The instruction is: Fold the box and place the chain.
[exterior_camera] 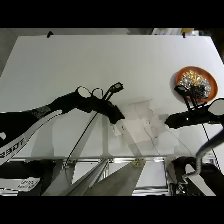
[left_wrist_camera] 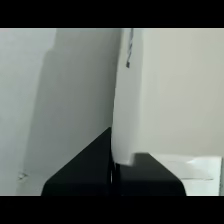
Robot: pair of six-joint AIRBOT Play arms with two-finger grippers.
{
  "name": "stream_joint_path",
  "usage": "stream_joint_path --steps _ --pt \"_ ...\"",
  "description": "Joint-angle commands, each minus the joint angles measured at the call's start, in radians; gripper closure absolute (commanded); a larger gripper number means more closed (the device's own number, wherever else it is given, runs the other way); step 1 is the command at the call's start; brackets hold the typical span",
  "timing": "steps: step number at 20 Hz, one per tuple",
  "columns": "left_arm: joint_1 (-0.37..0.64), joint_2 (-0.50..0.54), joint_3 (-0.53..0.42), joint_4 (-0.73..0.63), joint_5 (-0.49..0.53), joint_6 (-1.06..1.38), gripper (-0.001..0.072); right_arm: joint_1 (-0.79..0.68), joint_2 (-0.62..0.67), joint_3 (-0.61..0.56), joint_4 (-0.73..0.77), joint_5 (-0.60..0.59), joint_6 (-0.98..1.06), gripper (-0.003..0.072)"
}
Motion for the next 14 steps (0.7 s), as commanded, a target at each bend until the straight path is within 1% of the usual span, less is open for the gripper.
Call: stream_joint_path --steps 1,2,4,5,6,10,14 --pt "0.000 0.022 0.006 0.021 -0.013 0.144 0.0707 0.001 0.001 0.001 0.033 0.005 -0.003 0.0550" --pt "0.000 0.035 0.017 0.061 -0.013 0.180 0.0707 0.001 0.001 0.002 0.047 0.005 -0.003 0.0544" --pt "0.000 0.055 0.039 0.142 -0.014 0.243 0.0707 0.001 0.001 0.015 0.054 0.010 -0.003 0.0406" --pt "-0.001 0.060 0.045 0.182 -0.014 0.290 0.0707 0.001 0.001 0.032 0.053 0.023 -0.004 0.0368" --pt "-0.003 0.060 0.046 0.198 -0.014 0.343 0.0707 0.001 0.001 0.054 0.053 0.038 -0.004 0.0350" --pt "-0.003 0.057 0.046 0.205 -0.004 0.519 0.0707 0.001 0.001 0.132 0.053 0.057 -0.004 0.0344" --pt "-0.003 0.027 0.046 0.204 0.039 0.537 0.0707 0.001 0.001 0.137 0.053 0.056 -0.004 0.0345"
